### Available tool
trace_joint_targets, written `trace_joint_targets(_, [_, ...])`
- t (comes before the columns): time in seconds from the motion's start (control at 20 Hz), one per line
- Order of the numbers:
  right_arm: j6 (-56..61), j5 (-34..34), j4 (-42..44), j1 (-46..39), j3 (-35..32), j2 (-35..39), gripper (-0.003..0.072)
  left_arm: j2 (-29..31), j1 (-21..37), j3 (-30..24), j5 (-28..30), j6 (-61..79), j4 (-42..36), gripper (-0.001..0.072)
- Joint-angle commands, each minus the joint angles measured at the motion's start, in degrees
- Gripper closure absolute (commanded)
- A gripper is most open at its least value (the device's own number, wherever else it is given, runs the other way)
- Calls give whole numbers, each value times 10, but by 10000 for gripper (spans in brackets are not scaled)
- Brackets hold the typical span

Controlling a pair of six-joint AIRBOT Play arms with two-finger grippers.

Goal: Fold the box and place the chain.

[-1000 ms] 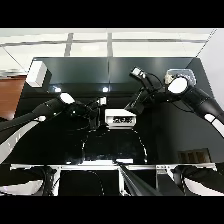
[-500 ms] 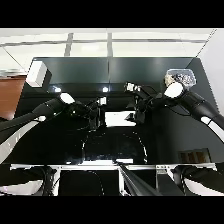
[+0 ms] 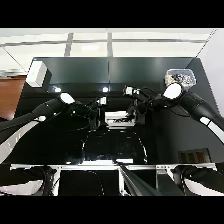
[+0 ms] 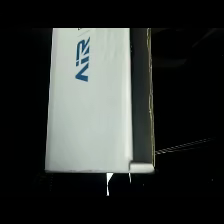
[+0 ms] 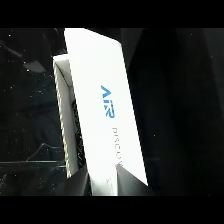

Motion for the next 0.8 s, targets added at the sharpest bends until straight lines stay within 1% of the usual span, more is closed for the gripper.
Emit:
trace_joint_targets(0.0, [18, 3, -5, 1, 0, 0, 560, 0, 0, 1, 0, 1, 0, 207])
trace_joint_targets(0.25, [18, 11, -6, 1, -14, 0, 558, 0, 0, 1, 0, 1, 0, 207])
trace_joint_targets(0.3, [18, 11, -7, 1, -16, 0, 527, 0, 0, 1, 0, 1, 0, 207])
trace_joint_targets(0.35, [18, 10, -7, 1, -16, 0, 390, 0, 0, 1, 0, 1, 0, 207])
trace_joint_targets(0.4, [18, 7, -7, 1, -16, 0, 368, 0, 0, 1, 0, 1, 0, 207])
trace_joint_targets(0.75, [18, 9, -7, 1, -23, -3, 369, 0, 0, 1, 0, 1, 0, 207])
